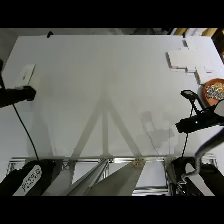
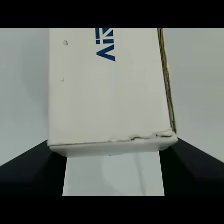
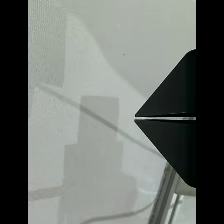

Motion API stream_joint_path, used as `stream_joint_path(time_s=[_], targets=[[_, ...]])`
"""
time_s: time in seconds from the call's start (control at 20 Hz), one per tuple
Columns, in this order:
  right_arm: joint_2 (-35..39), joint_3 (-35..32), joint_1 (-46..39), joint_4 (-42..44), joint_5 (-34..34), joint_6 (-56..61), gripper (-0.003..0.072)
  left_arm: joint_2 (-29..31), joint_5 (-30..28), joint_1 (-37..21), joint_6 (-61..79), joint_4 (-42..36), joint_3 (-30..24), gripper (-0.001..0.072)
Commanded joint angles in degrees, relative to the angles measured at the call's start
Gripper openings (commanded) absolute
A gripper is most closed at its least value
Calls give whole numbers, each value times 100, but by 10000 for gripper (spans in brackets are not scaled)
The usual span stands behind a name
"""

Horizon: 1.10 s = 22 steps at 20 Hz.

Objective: Fold the box and place the chain.

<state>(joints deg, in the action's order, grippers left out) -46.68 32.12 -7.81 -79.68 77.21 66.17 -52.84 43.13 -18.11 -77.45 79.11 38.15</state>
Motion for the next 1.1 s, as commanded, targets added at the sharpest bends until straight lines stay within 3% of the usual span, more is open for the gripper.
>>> stream_joint_path(time_s=[0.0, 0.3, 0.4, 0.5, 0.55, 0.6, 0.8, 1.05], targets=[[-2, 2, -4, 0, 0, 0, 20, -334, 496, -393, -664, 455, 2, 342], [-2, 2, -4, 0, 0, 0, 20, -964, 846, -407, -914, 452, 2, 356], [-2, 2, -4, 0, 0, 0, 20, -1108, 922, -407, -1117, 457, 2, 533], [-2, 2, -4, 0, 2, 0, 20, -1167, 966, -407, -1174, 446, 2, 537], [-2, 2, -4, 0, -2, 2, 20, -1165, 970, -402, -1174, 442, 2, 598], [-2, 2, -4, 0, 0, 2, 20, -1161, 1016, -402, -1174, 446, 4, 710], [0, 2, -4, 0, -2, 0, 20, -994, 1217, -391, -1150, 293, 4, 699], [0, 2, -4, 0, -2, 2, 20, 186, 1246, -107, -1147, 90, 4, 696]])
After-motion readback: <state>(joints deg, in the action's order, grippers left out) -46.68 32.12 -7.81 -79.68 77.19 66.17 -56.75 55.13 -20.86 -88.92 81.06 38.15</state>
